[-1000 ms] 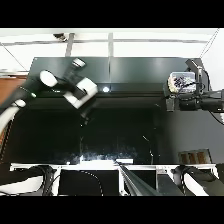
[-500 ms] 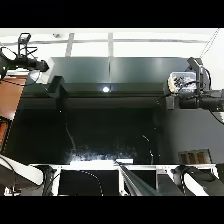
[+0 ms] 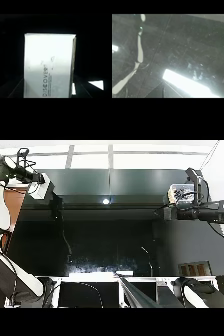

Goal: Fold the box and place the chain.

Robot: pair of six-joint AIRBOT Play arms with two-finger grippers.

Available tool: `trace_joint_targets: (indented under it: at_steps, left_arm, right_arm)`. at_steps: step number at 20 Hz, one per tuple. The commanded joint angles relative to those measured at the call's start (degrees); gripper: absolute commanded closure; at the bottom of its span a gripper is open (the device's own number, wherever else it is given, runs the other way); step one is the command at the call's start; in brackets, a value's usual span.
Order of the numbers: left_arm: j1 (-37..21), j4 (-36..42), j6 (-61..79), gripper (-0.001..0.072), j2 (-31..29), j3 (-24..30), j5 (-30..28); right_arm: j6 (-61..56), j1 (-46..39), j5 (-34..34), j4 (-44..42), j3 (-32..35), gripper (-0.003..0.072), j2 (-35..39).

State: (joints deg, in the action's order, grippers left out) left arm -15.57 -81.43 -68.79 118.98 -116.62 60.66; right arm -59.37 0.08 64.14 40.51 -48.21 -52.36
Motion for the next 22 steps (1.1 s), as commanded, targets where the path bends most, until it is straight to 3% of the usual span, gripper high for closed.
trace_joint_targets:
  at_steps: [1, 2, 3, 4, 5, 9, 13, 18, 22]
  left_arm:
    - [-0.28, -0.63, -5.31, -0.0005, -2.89, -3.58, 8.22]
    - [-0.39, -0.52, -7.10, -0.0002, -5.35, -3.54, 10.10]
    - [-0.55, -0.50, -8.76, 0.0044, -7.85, -3.54, 12.37]
    - [-0.61, -0.59, -9.81, 0.0285, -10.49, -3.54, 15.37]
    - [-0.81, -0.50, -10.67, 0.0683, -12.96, -3.41, 18.93]
    - [0.42, 2.73, -15.34, 0.0687, -24.72, 5.14, 23.43]
    - [7.30, 4.39, -11.67, 0.0687, -37.68, 18.27, 20.55]
    - [17.18, 7.10, -10.16, 0.0687, -57.68, 43.76, 3.48]
    - [20.87, 7.41, -10.16, 0.0686, -72.08, 61.02, -2.27]
  right_arm:
    - [-0.98, 0.42, 0.66, 0.02, -0.04, 0.0675, 0.00]
    - [-0.98, 0.37, 1.49, 0.17, -0.44, 0.0676, 0.00]
    - [-0.98, 0.24, 2.40, 0.83, -1.38, 0.0676, 0.00]
    - [-1.05, 0.00, 3.74, 2.36, -3.04, 0.0676, 0.00]
    - [-1.07, -0.15, 5.92, 4.46, -5.29, 0.0676, 0.00]
    - [-9.94, -0.68, 15.67, 19.21, -15.39, 0.0676, 0.52]
    - [-16.31, -0.68, 14.95, 32.48, -17.07, 0.0676, 5.90]
    - [-16.50, -0.68, 5.75, 34.99, -15.93, 0.0677, 11.87]
    - [-16.48, -0.68, -6.40, 35.01, -6.32, 0.0677, 17.38]
